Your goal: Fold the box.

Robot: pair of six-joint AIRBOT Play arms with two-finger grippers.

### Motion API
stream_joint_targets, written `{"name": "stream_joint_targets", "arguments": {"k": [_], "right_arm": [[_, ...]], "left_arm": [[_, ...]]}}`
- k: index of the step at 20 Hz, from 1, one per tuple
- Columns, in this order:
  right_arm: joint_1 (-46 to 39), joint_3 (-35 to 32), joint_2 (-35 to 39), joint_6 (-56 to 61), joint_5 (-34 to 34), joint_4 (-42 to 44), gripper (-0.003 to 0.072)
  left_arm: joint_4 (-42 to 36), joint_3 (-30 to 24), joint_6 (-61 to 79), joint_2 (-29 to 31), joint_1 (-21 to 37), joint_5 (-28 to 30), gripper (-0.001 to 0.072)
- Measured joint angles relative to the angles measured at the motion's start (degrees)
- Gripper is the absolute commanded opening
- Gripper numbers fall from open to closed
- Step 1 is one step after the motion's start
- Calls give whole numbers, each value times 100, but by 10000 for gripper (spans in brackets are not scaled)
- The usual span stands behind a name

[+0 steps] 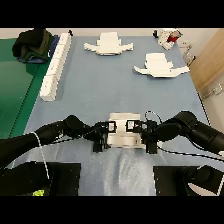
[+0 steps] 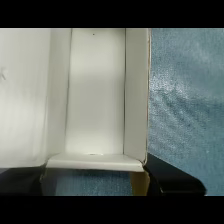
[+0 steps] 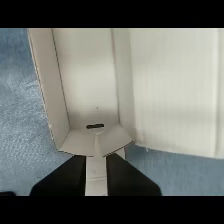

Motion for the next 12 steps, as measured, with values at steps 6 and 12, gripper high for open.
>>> {"name": "stream_joint_targets", "arguments": {"k": [6, 12], "right_arm": [[66, 0, -7, -168, 221, 140, 141], [72, 0, -122, -444, 398, 503, 230]], "left_arm": [[0, 0, 0, 0, 0, 0, 597], [0, 0, 2, 0, 0, 0, 597]]}}
